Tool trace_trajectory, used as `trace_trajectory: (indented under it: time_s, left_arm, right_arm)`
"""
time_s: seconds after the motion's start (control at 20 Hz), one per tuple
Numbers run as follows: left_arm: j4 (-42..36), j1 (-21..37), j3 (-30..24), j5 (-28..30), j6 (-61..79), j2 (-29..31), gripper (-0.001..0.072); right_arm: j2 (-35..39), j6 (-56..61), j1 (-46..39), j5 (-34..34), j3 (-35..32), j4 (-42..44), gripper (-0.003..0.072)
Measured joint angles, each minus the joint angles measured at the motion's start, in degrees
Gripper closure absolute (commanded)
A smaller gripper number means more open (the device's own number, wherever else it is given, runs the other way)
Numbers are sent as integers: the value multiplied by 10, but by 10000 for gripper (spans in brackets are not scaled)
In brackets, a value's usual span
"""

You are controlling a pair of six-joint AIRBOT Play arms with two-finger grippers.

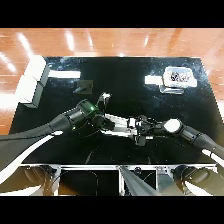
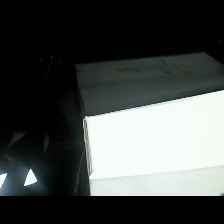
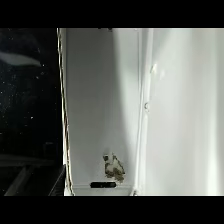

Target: Fold the box and place the chain.

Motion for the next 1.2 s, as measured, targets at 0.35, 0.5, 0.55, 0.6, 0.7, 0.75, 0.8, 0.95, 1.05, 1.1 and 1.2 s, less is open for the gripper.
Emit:
trace_trajectory:
  time_s: [0.35, 0.5, 0.55, 0.6, 0.7, 0.75, 0.8, 0.95, 1.05, 1.1, 1.2]
  left_arm:
    - [4, -5, 11, 5, -2, -12, 679]
    - [4, -5, 19, 4, 5, -13, 679]
    - [4, -5, 21, 0, 8, -14, 679]
    - [6, -5, 23, -3, 8, -14, 679]
    - [2, -5, 26, 0, 10, -14, 678]
    - [-1, -5, 27, 1, 11, -14, 677]
    - [-6, -5, 28, 2, 12, -14, 616]
    - [-38, -6, 29, 0, 17, -13, 68]
    - [-44, -6, 30, 4, 15, -13, 69]
    - [-43, -5, 30, 10, 15, -13, 77]
    - [-44, -5, 30, 10, 15, -13, 81]
  right_arm:
    - [0, 1, 0, 3, 0, 0, 277]
    - [0, 0, 0, 0, 0, 0, 277]
    - [0, 0, 0, -1, 0, 0, 277]
    - [0, 0, 0, -2, 0, 0, 277]
    - [0, 0, 0, 0, 0, 0, 277]
    - [0, 0, 0, 0, 0, 0, 277]
    - [0, 0, 0, 1, 0, 0, 276]
    - [0, -3, 0, 1, 0, -1, 277]
    - [0, -3, 0, 1, 0, 0, 277]
    - [0, -2, 0, 2, 0, 0, 277]
    - [0, -2, 0, 2, 0, 0, 276]
